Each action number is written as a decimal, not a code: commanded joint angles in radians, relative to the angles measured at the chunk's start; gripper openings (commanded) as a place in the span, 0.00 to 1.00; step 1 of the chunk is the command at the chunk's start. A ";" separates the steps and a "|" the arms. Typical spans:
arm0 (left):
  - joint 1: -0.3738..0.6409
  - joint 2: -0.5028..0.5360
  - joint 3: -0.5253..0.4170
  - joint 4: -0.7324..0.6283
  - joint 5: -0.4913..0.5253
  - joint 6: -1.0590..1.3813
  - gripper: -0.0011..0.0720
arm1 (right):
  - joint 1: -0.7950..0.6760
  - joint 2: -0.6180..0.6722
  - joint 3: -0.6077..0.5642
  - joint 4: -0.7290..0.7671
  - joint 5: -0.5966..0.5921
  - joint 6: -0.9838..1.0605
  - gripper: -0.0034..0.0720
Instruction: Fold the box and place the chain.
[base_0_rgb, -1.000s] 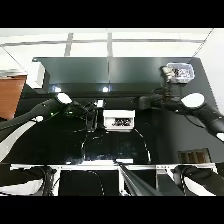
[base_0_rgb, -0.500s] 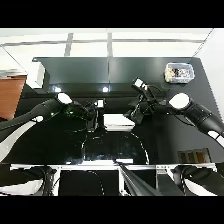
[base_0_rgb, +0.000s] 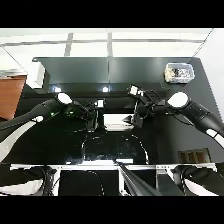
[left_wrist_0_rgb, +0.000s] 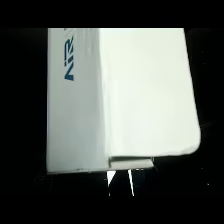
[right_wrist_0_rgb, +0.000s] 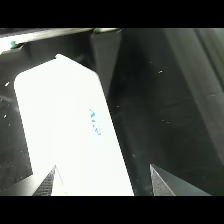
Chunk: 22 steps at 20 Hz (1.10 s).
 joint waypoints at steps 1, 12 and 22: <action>-0.001 -0.001 0.000 0.001 0.000 0.000 0.67 | 0.001 -0.043 0.001 0.006 0.004 -0.037 0.98; -0.001 -0.001 0.000 0.001 0.000 0.000 0.67 | 0.003 -0.057 0.001 -0.002 0.050 -0.036 0.27; -0.001 -0.001 0.000 0.001 0.000 0.000 0.67 | 0.005 -0.057 0.001 -0.017 0.066 -0.035 0.41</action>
